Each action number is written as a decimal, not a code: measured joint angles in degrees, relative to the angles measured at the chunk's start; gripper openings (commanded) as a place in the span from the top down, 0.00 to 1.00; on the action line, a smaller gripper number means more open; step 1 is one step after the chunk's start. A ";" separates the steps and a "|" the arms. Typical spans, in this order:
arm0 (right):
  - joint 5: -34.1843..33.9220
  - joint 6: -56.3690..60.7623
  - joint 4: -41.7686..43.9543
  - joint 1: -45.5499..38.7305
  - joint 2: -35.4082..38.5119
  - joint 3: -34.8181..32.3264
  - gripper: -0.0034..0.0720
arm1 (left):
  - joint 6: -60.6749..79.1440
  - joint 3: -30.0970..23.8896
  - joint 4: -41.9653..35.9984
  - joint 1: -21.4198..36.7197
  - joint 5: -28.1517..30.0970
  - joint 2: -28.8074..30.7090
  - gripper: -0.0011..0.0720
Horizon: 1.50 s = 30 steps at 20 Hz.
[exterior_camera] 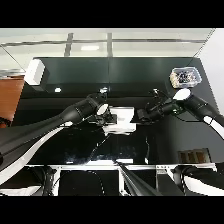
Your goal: Fold the box and place the chain.
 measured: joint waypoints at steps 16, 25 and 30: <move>-4.98 46.86 -37.75 23.17 -2.95 10.34 0.49 | 0.00 0.02 0.00 0.00 0.09 0.00 0.95; -3.13 55.89 -43.01 27.32 -5.73 11.76 0.79 | 0.00 0.02 0.13 0.00 0.00 0.00 0.95; -3.23 57.00 -43.65 27.52 -5.92 11.82 0.94 | -0.20 0.02 0.11 0.00 -0.09 0.00 0.95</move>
